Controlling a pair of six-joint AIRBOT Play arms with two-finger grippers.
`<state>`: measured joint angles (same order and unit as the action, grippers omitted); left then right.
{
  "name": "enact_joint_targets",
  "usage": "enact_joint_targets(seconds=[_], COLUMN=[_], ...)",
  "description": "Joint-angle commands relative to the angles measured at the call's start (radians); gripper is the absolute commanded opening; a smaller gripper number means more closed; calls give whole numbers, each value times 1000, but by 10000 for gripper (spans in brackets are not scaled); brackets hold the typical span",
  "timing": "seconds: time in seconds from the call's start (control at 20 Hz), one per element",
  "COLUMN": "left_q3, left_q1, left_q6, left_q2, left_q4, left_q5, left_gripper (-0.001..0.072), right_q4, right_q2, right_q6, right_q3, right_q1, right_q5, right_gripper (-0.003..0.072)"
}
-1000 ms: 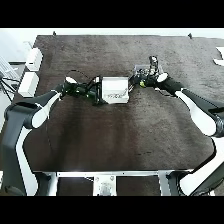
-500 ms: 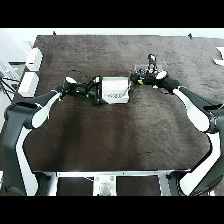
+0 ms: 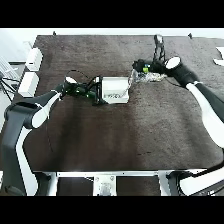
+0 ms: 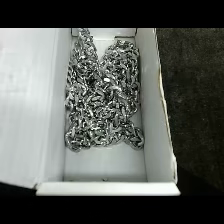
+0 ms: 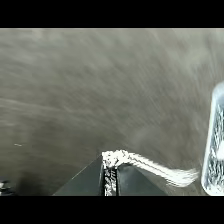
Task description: Fold the box and place the chain.
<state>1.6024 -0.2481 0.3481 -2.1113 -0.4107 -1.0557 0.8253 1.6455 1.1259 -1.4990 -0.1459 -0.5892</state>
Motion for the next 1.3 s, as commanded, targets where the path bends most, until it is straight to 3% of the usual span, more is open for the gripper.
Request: enact_joint_targets(seconds=[0.0, 0.2, 0.4, 0.7, 1.0, 1.25], left_q3=[0, 0, 0, 0, 0, 0], left_q1=[0, 0, 0, 0, 0, 0], left_q6=[0, 0, 0, 0, 0, 0], left_q2=[0, 0, 0, 0, 0, 0], left_q4=[0, 0, 0, 0, 0, 0], left_q5=[0, 0, 0, 0, 0, 0], left_gripper=[526, 526, 526, 526, 526, 526], right_q4=[222, 432, 436, 436, 433, 432], right_q2=[-175, -304, -323, -322, -321, -241], right_q6=[94, 207, 209, 225, 225, 225], right_q3=[0, 0, 13, 76, 269, 453], right_q1=[-47, -117, -176, -298, -351, -351], right_q5=[-32, -77, -185, -182, 52, 337], right_gripper=[-3, -3, -2, -2, -2, -4])
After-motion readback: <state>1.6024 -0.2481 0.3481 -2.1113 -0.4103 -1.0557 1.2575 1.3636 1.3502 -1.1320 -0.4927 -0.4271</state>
